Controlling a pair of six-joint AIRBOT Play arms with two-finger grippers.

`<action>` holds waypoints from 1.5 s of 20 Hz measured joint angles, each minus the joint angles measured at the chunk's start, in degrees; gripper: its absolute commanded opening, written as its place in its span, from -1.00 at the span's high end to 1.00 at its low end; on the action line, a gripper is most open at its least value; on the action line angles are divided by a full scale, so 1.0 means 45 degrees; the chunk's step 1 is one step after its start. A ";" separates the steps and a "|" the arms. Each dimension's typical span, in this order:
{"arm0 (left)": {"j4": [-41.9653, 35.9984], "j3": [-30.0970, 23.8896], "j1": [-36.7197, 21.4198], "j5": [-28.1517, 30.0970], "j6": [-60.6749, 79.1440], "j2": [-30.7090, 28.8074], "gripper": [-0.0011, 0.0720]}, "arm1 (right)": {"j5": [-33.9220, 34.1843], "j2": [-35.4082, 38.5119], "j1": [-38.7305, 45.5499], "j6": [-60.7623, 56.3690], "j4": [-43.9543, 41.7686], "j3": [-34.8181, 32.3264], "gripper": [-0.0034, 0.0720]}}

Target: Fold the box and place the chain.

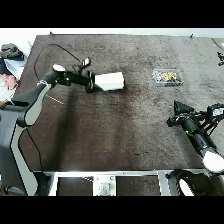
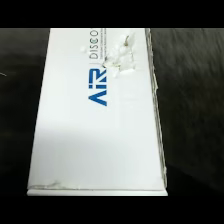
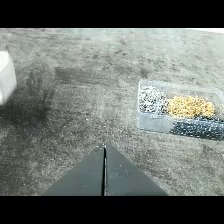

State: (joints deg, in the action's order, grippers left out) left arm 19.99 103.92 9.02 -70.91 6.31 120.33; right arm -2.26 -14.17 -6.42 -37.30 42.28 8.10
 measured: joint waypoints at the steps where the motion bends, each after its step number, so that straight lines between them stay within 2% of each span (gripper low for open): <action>1: 0.0024 0.0529 -0.0155 0.0228 -0.0777 -0.0044 0.96 | 0.0097 0.0000 0.0000 0.0000 0.0000 0.0005 0.88; 4: 0.0554 0.1467 -0.0767 0.1749 -0.2807 -0.0709 0.96 | 0.0500 0.0000 0.0000 0.0000 -0.0005 0.0000 0.88; 8: 0.2827 0.1894 -0.1938 0.3784 -0.5785 -0.2142 0.96 | 0.1530 0.0000 0.0000 -0.0005 -0.0010 0.0000 0.88; 12: 0.5459 0.1996 -0.3648 0.4386 -0.9413 -0.2856 0.96 | 0.3104 0.0000 0.0000 -0.0005 -0.0044 0.0000 0.88; 16: 0.6931 0.1923 -0.5226 0.4639 -1.1463 -0.3055 0.96 | 0.5144 0.0000 0.0000 -0.0005 -0.0039 0.0000 0.88; 20: 0.7645 0.1039 -0.6319 0.5333 -1.2254 -0.3104 0.96 | 0.7397 0.0000 0.0000 -0.0005 -0.0034 0.0005 0.88; 28: 0.8106 -0.2215 -0.6790 0.9821 -1.2609 -0.2987 0.95 | 1.1487 0.0005 0.0000 -0.0005 -0.0024 0.0005 0.88; 30: 0.8087 -0.2594 -0.6795 1.0142 -1.2415 -0.2725 0.95 | 1.2172 0.0005 0.0000 -0.0005 -0.0019 0.0005 0.88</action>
